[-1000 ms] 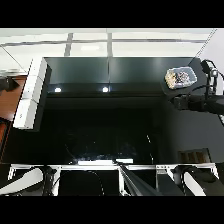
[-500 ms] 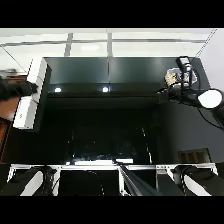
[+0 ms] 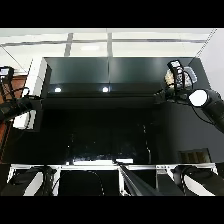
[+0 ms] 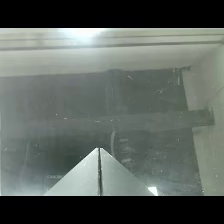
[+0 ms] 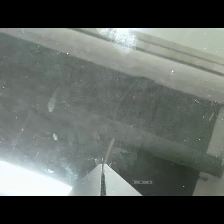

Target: Fold the box and place the chain.

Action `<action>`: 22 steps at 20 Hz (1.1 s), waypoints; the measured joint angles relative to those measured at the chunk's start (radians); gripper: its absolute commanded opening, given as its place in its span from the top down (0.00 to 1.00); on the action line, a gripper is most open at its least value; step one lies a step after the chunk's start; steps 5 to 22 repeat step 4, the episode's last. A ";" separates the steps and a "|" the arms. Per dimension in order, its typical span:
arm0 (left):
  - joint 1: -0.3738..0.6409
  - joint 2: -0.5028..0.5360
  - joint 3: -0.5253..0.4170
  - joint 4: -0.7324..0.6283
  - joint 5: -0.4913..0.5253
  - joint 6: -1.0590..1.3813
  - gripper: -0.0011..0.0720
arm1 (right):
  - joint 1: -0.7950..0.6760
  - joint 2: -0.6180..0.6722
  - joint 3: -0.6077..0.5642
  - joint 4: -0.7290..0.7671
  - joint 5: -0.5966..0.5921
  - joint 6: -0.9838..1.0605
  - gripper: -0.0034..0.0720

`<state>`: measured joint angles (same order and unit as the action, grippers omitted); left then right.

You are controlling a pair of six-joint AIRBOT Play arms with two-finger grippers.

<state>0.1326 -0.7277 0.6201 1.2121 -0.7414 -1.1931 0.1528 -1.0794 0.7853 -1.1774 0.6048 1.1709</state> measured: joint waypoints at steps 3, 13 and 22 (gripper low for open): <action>-0.001 0.003 -0.004 0.004 0.006 0.000 0.95 | 0.000 -0.002 0.000 -0.003 -0.003 0.000 0.93; -0.002 0.003 -0.005 0.004 0.006 0.000 0.95 | 0.001 -0.002 0.000 -0.004 -0.003 0.000 0.93; -0.002 0.003 -0.005 0.004 0.006 0.000 0.95 | 0.001 -0.002 0.000 -0.004 -0.003 0.000 0.93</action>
